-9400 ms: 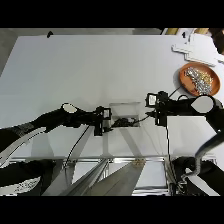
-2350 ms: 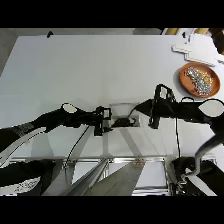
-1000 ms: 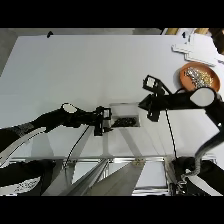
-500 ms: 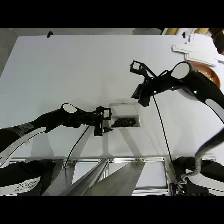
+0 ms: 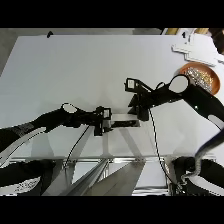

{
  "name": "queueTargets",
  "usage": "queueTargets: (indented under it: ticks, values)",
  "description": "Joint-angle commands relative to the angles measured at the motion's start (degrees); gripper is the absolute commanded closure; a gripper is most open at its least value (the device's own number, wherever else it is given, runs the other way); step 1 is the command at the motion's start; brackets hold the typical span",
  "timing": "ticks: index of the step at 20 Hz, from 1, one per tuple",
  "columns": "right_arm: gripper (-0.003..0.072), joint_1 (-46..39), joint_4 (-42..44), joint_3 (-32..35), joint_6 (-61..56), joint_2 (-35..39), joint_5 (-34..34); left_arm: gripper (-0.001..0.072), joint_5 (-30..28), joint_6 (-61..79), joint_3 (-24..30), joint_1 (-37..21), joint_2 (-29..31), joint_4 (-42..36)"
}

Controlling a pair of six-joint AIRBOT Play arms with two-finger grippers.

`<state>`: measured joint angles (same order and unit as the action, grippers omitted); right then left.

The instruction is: Fold the box and place the chain.

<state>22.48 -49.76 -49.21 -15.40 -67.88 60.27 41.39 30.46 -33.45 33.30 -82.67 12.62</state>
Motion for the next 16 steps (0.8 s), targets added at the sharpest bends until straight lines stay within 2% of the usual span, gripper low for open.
queueTargets:
  ticks: [1,8,16]
  values:
    - [0.0383,1.6,0.0,5.3,1.9,2.9,-2.3,0.0696,0.0,0.0,0.0,0.0,0.0,0.0]
    - [0.0385,6.5,-0.3,7.0,5.4,2.9,-4.8,0.0696,0.0,0.0,0.0,0.0,0.0,0.0]
    - [0.0413,11.1,-6.2,6.9,5.3,2.9,-8.3,0.0696,0.0,0.0,0.0,0.0,0.0,0.0]
